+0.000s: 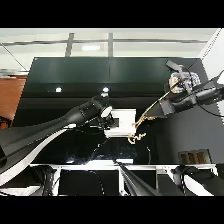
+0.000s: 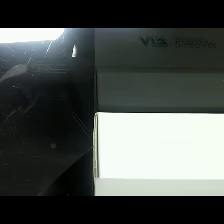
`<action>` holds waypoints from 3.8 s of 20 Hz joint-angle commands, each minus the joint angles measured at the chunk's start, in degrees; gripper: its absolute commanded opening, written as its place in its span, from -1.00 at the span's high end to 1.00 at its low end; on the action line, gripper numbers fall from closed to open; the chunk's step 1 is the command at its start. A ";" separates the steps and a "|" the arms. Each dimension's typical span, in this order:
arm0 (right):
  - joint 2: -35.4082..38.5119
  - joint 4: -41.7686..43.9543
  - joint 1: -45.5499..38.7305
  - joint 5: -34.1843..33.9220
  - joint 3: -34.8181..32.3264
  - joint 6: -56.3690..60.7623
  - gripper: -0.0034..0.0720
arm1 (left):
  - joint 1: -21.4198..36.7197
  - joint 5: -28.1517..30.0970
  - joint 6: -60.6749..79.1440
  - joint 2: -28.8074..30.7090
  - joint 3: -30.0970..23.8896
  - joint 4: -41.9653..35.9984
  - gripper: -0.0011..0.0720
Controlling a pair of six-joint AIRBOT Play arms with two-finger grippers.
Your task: Fold the box and place the chain.
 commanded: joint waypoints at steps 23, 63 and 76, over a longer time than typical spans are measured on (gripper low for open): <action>-0.83 -19.52 -10.86 -35.60 -13.64 10.45 -0.04 | 0.02 0.20 0.02 0.02 0.02 0.02 0.88; 18.12 -14.80 -10.84 -16.74 1.51 15.28 0.87 | 0.02 0.22 0.00 0.02 0.02 0.00 0.89; 8.46 -0.96 11.63 -23.02 -10.27 10.27 0.87 | 0.02 0.22 0.00 0.02 0.02 0.00 0.89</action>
